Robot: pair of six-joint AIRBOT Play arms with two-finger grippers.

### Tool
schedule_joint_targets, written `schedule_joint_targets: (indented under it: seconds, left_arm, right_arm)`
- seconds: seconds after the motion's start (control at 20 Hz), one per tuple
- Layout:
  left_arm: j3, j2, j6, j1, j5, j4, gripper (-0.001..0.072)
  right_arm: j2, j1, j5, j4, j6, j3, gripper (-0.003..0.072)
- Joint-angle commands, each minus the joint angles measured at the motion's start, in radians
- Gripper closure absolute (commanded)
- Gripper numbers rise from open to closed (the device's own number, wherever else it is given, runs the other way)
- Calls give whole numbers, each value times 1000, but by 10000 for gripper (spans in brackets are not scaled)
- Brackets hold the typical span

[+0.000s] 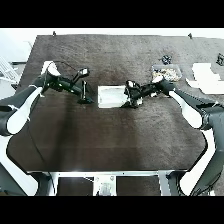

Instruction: Fold the box and place the chain.

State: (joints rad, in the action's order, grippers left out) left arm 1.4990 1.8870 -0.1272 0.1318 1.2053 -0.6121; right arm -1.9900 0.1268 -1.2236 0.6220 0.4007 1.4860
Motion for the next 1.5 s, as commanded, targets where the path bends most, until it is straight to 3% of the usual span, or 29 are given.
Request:
schedule_joint_targets:
  seconds: [0.0, 0.8, 1.45]
  left_arm:
    - [-46, 26, -123, -3, -70, 87, -6]
    - [-47, 75, -250, -3, 11, 174, -11]
    - [-47, 100, -283, 14, -27, 185, -11]
  right_arm:
    - [1, 1, 0, 0, 0, -1, 102]
    - [1, 1, 0, 0, 0, 0, 102]
    - [1, 0, 0, 0, 0, 0, 101]
